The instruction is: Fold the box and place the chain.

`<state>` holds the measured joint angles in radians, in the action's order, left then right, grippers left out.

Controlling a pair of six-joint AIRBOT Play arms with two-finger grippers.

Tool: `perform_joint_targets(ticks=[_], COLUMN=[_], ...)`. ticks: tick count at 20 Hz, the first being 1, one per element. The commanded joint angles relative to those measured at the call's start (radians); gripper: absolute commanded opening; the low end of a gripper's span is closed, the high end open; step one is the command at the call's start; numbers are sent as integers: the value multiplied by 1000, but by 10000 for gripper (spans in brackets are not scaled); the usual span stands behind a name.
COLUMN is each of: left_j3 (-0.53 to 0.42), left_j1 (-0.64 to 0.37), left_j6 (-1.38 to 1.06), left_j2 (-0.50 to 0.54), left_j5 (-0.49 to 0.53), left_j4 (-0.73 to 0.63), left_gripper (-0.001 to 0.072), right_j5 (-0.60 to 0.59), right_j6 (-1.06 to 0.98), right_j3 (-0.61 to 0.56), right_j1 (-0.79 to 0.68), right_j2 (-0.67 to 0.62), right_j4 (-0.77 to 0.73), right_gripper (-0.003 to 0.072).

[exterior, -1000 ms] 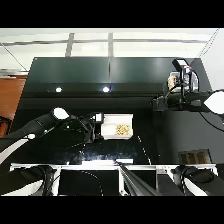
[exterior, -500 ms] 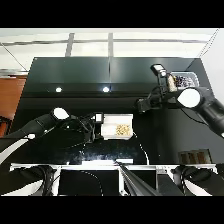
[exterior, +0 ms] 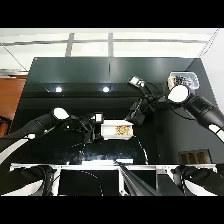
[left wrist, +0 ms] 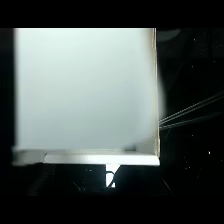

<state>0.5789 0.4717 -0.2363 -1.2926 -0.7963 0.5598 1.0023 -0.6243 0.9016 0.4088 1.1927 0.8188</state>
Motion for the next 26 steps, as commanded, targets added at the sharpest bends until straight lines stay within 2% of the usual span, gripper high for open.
perform_joint_targets(ticks=[1, 2, 4, 12, 19, 20, 21, 25, 26], left_j3=[1, 1, 1, 1, 1, 1, 1, 1, 1], left_j1=[0, 0, 0, 0, 0, 0, 0, 0, 0], left_j6=[0, 0, 0, 0, 0, 0, 0, 0, 0], left_j2=[0, 0, 0, -1, -1, -1, -1, -1, -1], left_j5=[0, 0, 0, 0, 0, 0, 0, 0, 0], left_j4=[0, 0, 0, 0, 0, 0, 0, 0, 0], left_gripper=[468, 467, 467, 467, 468, 467, 467, 467, 467], right_j5=[105, 146, 153, 66, 29, 29, 29, 37, 37], right_j6=[217, 251, 263, 285, 285, 285, 284, 284, 284], right_j3=[1, 1, 0, -56, -61, -61, -61, -61, -61], right_j1=[1, 1, 1, 97, 107, 107, 107, 107, 107], right_j2=[5, 5, 5, 9, 10, 10, 10, 10, 10], right_j4=[-10, -5, 8, 5, 5, 4, 2, -6, -6], right_gripper=[704, 704, 704, 704, 703, 636, 490, 476, 438])
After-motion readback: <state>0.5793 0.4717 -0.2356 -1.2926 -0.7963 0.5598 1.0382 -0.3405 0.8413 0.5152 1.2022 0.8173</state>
